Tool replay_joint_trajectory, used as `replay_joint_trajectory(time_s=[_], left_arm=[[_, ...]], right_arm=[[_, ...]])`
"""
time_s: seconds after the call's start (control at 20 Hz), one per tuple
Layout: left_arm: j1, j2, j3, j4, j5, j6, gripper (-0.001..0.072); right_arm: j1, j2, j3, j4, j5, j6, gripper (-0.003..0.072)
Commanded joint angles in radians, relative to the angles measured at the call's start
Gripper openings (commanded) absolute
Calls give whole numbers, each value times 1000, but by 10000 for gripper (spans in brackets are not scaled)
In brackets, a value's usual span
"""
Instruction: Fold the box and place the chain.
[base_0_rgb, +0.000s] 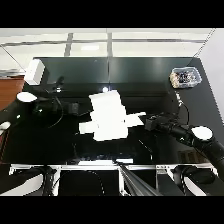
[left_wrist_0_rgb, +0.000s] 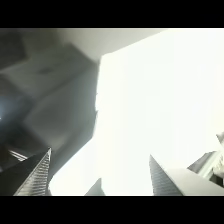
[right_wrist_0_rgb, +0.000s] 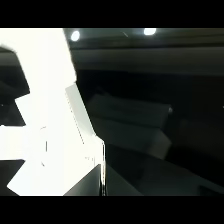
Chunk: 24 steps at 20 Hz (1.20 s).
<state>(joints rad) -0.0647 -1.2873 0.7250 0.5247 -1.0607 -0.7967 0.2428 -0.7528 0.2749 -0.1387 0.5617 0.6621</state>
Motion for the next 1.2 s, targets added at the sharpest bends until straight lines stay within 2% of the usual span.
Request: replay_joint_trajectory(time_s=[0.0,0.25,0.35,0.4,0.45,0.5,0.55,0.65,0.7,0.75,0.9,0.95,1.0,1.1,1.15], left_arm=[[-68,-162,96,-65,-122,161,703],[-81,-314,212,-89,-201,222,702],[-86,-356,250,-100,-311,301,681],[-89,-378,271,-100,-368,320,647],[-93,-400,295,-75,-416,330,561],[-99,-415,315,-22,-428,330,548],[-106,-423,333,50,-421,331,452],[-115,-428,353,140,-398,340,341],[-114,-428,358,145,-390,350,286],[-114,-428,362,146,-380,356,272],[-115,-428,367,145,-368,375,96],[-114,-428,367,145,-360,376,25],[-114,-428,369,145,-357,376,25],[-115,-422,376,146,-359,369,23],[-115,-410,377,146,-355,359,22]], right_arm=[[28,2,-5,7,-31,7,13],[28,2,-5,7,-24,8,12],[28,2,-5,7,-24,8,13],[28,2,-5,7,-24,9,13],[28,2,-5,7,-24,9,13],[28,2,-5,7,-24,9,13],[28,2,-5,7,-25,8,12],[28,2,-5,7,-27,8,12],[28,2,-5,7,-27,9,12],[28,2,-5,6,-25,8,12],[28,2,-5,6,-24,8,14],[28,2,-5,6,-24,8,97],[28,2,-5,-2,-26,8,317],[24,2,-1,-48,-25,8,638],[15,2,19,-106,-10,8,638]])
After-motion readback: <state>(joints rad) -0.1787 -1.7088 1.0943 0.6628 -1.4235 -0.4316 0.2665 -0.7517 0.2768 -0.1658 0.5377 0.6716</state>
